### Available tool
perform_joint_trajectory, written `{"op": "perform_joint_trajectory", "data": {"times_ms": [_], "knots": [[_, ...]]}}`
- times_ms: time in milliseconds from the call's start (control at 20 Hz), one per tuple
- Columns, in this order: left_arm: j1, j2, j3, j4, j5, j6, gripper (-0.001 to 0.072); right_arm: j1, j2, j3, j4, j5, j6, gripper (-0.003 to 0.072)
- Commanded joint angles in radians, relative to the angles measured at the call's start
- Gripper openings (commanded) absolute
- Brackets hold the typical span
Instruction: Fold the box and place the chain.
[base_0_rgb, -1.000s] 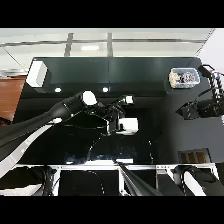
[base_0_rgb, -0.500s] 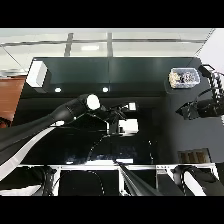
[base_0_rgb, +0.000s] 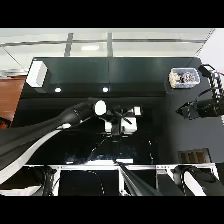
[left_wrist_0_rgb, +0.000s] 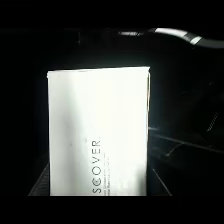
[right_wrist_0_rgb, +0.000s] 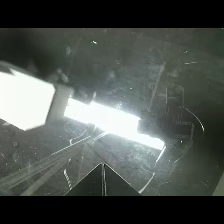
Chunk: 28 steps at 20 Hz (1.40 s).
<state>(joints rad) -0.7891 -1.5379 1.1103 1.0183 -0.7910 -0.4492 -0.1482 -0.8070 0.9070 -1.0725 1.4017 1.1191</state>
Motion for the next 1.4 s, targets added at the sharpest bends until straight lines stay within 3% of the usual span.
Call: {"op": "perform_joint_trajectory", "data": {"times_ms": [0, 200, 350, 550, 700, 850, 1000, 1350], "knots": [[0.094, 0.049, 0.04, 0.203, -0.15, -0.236, 0.0362, 0.0, 0.0, 0.0, -0.002, 0.0, 0.0, 0.002], [0.389, 0.104, 0.04, 0.445, -0.426, -0.605, 0.0362, 0.0, 0.0, 0.0, 0.0, 0.0, 0.004, 0.002], [0.701, 0.122, 0.038, 0.537, -0.576, -0.801, 0.0363, 0.0, 0.0, 0.0, -0.001, 0.0, 0.004, 0.002], [1.11, 0.135, 0.04, 0.505, -0.59, -0.872, 0.0363, 0.0, 0.0, 0.0, 0.002, -0.002, 0.004, 0.002], [1.297, 0.135, 0.04, 0.441, -0.475, -0.851, 0.0381, 0.0, 0.0, 0.0, 0.002, -0.019, 0.028, 0.002], [1.351, 0.132, 0.04, 0.294, -0.278, -0.648, 0.0381, 0.0, 0.0, 0.0, 0.002, -0.055, 0.058, 0.002], [1.304, 0.123, 0.041, 0.271, -0.114, -0.434, 0.038, 0.0, 0.0, 0.0, 0.002, -0.097, 0.079, 0.002], [1.251, 0.005, 0.05, 0.183, 0.04, -0.434, 0.038, 0.0, -0.001, 0.0, 0.002, -0.17, 0.082, 0.002]]}}
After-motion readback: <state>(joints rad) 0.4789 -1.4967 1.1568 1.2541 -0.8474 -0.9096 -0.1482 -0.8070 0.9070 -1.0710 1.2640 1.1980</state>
